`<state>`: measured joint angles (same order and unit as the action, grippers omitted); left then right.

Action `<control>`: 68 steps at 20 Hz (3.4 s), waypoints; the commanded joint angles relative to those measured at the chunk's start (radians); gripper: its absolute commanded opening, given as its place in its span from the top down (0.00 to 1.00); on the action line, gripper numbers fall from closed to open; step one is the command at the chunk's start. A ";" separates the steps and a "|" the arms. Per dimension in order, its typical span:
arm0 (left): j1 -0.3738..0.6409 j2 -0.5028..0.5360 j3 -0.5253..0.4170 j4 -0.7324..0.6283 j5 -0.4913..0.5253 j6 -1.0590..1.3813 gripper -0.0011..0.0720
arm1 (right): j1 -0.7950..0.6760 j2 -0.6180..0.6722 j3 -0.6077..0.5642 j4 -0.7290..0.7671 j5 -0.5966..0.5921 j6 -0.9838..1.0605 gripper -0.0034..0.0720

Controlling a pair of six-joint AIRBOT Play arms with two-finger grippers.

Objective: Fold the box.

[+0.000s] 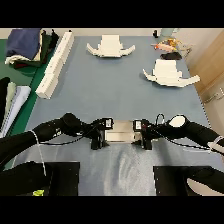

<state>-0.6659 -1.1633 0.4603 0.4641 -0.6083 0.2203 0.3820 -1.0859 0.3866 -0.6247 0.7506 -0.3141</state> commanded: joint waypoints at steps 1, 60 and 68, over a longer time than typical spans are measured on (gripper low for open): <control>-0.008 -0.001 0.000 0.003 0.015 0.001 0.03 | 0.000 0.000 0.000 0.000 0.000 0.000 0.37; -0.008 -0.002 0.002 0.004 0.014 -0.008 0.47 | -0.002 0.470 0.002 -0.277 0.241 0.764 0.01; -0.008 -0.002 0.002 0.004 0.014 -0.008 0.47 | 0.000 0.451 0.000 0.177 0.223 1.388 0.02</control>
<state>-0.6731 -1.1652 0.4614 0.4675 -0.5941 0.2119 0.3805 -0.6239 0.3866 -0.6273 0.9890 0.8669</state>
